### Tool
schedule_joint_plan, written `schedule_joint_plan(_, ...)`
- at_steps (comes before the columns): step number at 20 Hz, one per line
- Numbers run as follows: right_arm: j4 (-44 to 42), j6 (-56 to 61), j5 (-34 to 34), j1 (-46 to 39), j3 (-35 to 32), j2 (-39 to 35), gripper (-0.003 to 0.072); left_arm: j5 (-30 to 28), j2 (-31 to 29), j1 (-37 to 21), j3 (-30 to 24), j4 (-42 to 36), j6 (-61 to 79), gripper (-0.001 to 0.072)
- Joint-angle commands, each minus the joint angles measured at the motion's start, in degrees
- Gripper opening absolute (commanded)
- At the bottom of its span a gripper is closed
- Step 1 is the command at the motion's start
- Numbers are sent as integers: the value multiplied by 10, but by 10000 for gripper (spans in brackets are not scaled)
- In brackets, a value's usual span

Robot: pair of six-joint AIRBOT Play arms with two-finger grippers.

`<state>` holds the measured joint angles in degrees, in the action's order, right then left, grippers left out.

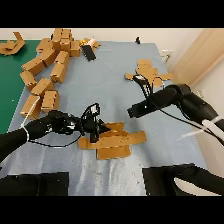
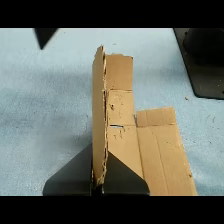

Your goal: Fold the box.

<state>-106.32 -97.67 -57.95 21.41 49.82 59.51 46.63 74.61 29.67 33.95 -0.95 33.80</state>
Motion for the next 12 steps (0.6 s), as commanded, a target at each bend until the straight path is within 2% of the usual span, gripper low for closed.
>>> schedule_joint_plan(1, -13, -3, 2, 32, -75, -89, -2, 0, 0, 0, 0, -1, 0, 16)
schedule_joint_plan(5, -35, -19, 0, 127, -144, -197, -2, 0, 0, 0, 0, -1, 0, 15)
schedule_joint_plan(11, -29, 0, 22, 366, -254, -329, 1, 1, 0, 0, 0, -1, 0, 15)
schedule_joint_plan(12, -4, -6, 44, 405, -271, -338, 35, 0, 0, 0, 0, -1, 0, 15)
